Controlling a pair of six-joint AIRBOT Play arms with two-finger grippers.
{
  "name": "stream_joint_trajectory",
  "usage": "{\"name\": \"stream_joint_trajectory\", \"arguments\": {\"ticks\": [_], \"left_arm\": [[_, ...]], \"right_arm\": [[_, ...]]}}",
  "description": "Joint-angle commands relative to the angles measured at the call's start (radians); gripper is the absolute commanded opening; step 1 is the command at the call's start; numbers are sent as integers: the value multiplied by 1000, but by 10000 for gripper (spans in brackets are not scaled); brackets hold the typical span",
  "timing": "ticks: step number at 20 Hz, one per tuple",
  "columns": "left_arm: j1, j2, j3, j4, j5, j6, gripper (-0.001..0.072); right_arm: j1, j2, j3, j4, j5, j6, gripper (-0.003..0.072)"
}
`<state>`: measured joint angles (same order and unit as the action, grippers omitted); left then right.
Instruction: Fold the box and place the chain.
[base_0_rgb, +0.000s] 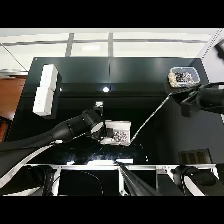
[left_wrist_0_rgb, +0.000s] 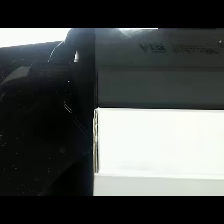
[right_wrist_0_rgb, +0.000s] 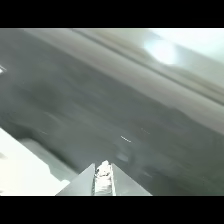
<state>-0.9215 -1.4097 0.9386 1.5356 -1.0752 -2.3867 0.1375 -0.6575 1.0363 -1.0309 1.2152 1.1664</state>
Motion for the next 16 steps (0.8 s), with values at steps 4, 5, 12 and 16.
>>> {"name": "stream_joint_trajectory", "arguments": {"ticks": [4,5,12,16], "left_arm": [[1,0,0,0,0,0,31],[1,0,0,0,0,0,31],[1,0,0,0,0,0,31],[1,0,0,0,0,0,31]], "right_arm": [[94,-45,-7,341,103,30,39],[129,-66,-38,341,87,30,39],[278,-242,-150,346,-21,-26,39],[288,-321,-153,346,-31,-53,39]]}}
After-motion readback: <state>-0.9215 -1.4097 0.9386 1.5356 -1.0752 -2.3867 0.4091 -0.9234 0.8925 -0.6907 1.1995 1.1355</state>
